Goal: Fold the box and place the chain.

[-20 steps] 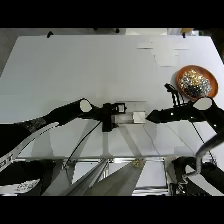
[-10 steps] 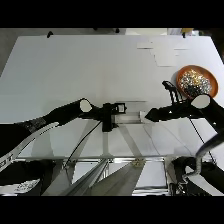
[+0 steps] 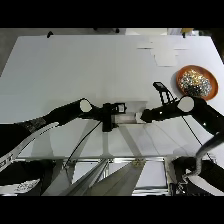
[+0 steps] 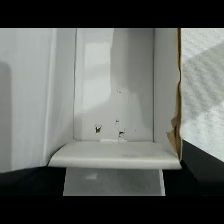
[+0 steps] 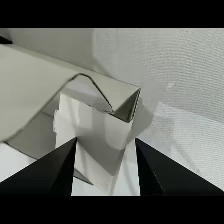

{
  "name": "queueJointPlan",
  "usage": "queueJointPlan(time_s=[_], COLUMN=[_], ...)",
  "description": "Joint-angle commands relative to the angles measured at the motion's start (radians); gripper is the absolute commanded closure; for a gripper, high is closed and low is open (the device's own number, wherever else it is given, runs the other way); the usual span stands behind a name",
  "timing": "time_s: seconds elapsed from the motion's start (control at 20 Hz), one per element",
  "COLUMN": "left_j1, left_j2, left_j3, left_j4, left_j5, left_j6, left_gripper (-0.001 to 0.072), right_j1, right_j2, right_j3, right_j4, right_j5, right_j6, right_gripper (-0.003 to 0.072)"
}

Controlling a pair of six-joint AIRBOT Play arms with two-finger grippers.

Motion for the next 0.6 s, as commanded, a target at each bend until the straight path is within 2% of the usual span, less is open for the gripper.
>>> queueJointPlan(time_s=[0.0, 0.05, 0.1, 0.25, 0.45, 0.55], left_j1=[0.000, 0.000, 0.000, 0.000, 0.000, 0.000], left_j2=[0.000, 0.000, 0.000, 0.000, 0.000, 0.000], left_j3=[0.000, 0.000, 0.000, 0.000, 0.000, -0.001], left_j4=[0.001, 0.001, 0.001, 0.000, -0.003, -0.003], left_j5=[0.000, 0.000, 0.000, 0.000, 0.000, -0.003], left_j6=[0.002, 0.002, 0.002, 0.002, 0.002, 0.002], left_gripper=[0.0698, 0.0698, 0.0698, 0.0698, 0.0698, 0.0698], right_j1=[0.086, 0.108, 0.126, 0.183, 0.222, 0.239], right_j2=[-0.043, -0.057, -0.070, -0.124, -0.175, -0.198], right_j3=[0.041, 0.057, 0.070, 0.092, 0.134, 0.160], right_j4=[-0.127, -0.144, -0.174, -0.269, -0.300, -0.316], right_j5=[-0.011, -0.011, -0.006, 0.014, 0.019, 0.032], right_j6=[0.207, 0.235, 0.270, 0.383, 0.493, 0.494], right_gripper=[0.0292, 0.0313, 0.0386, 0.0399, 0.0405, 0.0449])
